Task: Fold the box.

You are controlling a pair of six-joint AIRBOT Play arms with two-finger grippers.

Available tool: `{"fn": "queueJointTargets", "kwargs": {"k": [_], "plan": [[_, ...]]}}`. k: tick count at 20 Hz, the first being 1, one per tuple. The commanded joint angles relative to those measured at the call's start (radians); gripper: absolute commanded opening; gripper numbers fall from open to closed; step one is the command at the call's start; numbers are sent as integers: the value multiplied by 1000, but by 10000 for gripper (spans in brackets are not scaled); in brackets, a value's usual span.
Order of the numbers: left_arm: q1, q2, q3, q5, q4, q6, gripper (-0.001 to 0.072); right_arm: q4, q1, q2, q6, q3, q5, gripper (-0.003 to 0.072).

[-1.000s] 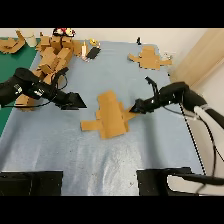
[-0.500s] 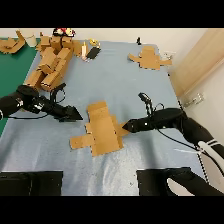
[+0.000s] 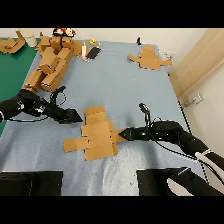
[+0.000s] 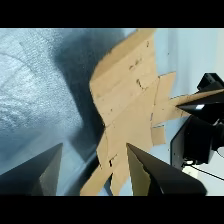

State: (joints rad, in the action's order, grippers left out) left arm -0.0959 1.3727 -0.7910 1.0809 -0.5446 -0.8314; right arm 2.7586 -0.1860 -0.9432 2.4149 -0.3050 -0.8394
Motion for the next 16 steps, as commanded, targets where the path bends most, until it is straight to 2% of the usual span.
{"fn": "queueJointTargets", "kwargs": {"k": [1,9,13,16], "plan": [[0,23,2,-6,11,6,586,88,-1,-1,142,32,-7,-3],[-24,114,1,19,241,153,586,104,-1,-5,196,49,-26,-3],[-35,171,2,66,321,217,585,104,-1,-5,196,49,-26,-3],[-36,199,1,137,360,273,584,104,-1,-5,195,49,-25,-3]]}}
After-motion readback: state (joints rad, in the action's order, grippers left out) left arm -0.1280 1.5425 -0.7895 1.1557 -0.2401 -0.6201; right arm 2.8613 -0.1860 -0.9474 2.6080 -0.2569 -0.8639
